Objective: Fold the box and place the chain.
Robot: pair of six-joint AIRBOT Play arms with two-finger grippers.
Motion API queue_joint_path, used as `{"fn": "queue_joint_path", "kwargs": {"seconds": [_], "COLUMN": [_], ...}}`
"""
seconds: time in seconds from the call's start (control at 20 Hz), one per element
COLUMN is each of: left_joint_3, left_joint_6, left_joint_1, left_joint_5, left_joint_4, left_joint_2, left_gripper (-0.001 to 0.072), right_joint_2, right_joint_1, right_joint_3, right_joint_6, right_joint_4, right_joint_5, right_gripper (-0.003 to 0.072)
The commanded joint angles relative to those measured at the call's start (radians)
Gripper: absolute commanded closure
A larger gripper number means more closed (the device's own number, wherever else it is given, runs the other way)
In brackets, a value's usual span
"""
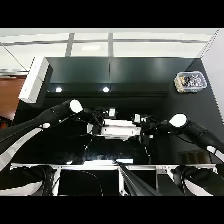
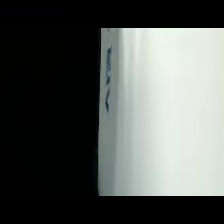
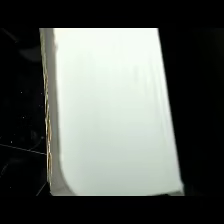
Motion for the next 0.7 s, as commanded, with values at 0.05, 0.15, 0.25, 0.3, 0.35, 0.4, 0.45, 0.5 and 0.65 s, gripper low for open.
{"fn": "queue_joint_path", "kwargs": {"seconds": [0.05,0.15,0.25,0.3,0.35,0.4,0.45,0.5,0.65], "left_joint_3": [0.001,0.001,0.001,0.001,0.001,0.001,0.001,0.001,0.001], "left_joint_6": [-0.003,-0.003,-0.003,-0.003,-0.003,-0.004,-0.003,-0.004,-0.003], "left_joint_1": [0.0,-0.001,-0.001,-0.001,-0.001,-0.001,-0.002,-0.001,-0.001], "left_joint_5": [0.0,-0.002,-0.002,-0.002,-0.002,-0.003,-0.006,-0.012,-0.042], "left_joint_4": [-0.001,-0.001,-0.001,-0.001,-0.001,-0.001,-0.001,-0.001,-0.001], "left_joint_2": [0.0,0.0,0.0,0.0,0.0,0.0,0.0,0.0,0.0], "left_gripper": [0.0682,0.0682,0.0682,0.0682,0.0682,0.0682,0.0682,0.0682,0.0682], "right_joint_2": [-0.054,-0.068,-0.069,-0.069,-0.069,-0.07,-0.07,-0.071,-0.071], "right_joint_1": [-0.001,0.001,0.001,0.001,0.002,0.001,0.001,0.002,0.002], "right_joint_3": [-0.007,-0.004,-0.004,-0.004,-0.004,-0.004,-0.004,-0.004,-0.004], "right_joint_6": [-0.063,-0.062,-0.062,-0.058,-0.047,-0.033,-0.025,-0.025,-0.025], "right_joint_4": [0.008,0.004,0.004,0.004,0.003,0.003,0.003,0.002,0.0], "right_joint_5": [-0.011,-0.017,-0.019,-0.023,-0.036,-0.05,-0.057,-0.056,-0.056], "right_gripper": [0.0067,0.0067,0.0067,0.0068,0.0068,0.0068,0.0068,0.0068,0.0068]}}
